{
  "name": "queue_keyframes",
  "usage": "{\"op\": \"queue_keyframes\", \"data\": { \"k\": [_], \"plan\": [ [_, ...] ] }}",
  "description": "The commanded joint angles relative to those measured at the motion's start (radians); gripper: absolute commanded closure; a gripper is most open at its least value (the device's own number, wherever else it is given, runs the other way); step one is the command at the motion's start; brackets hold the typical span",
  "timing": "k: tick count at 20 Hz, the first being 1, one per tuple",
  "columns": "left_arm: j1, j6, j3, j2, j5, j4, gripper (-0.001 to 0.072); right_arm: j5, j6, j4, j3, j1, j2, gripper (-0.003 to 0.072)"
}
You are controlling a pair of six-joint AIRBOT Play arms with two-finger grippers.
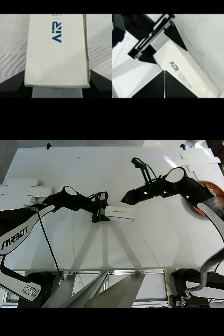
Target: Fold the box and place the chain.
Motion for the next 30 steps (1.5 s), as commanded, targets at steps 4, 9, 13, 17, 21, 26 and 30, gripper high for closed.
{"op": "queue_keyframes", "data": {
  "k": [4, 9, 13, 17, 21, 26, 30],
  "plan": [
    [0.000, 0.001, 0.000, -0.001, 0.000, 0.001, 0.0432, -0.018, -0.219, 0.230, -0.264, -0.119, 0.027, 0.0676],
    [0.000, 0.001, 0.000, -0.001, 0.000, 0.001, 0.0432, -0.090, -0.216, 0.196, -0.308, -0.108, 0.013, 0.0677],
    [0.000, 0.001, 0.000, -0.001, 0.000, 0.002, 0.0432, -0.066, -0.205, 0.128, -0.308, -0.108, 0.000, 0.0677],
    [0.000, 0.001, 0.000, -0.001, 0.000, 0.001, 0.0432, -0.060, -0.205, 0.114, -0.309, -0.108, -0.025, 0.0677],
    [0.000, 0.002, 0.000, -0.001, 0.000, 0.001, 0.0432, -0.070, -0.171, 0.059, -0.309, -0.083, -0.057, 0.0677],
    [0.000, 0.001, 0.000, -0.001, 0.000, 0.001, 0.0432, -0.071, -0.183, 0.142, -0.309, -0.074, -0.047, 0.0676],
    [0.000, 0.001, 0.000, -0.001, 0.000, 0.001, 0.0432, -0.091, -0.183, 0.154, -0.307, -0.083, 0.034, 0.0676]
  ]
}}
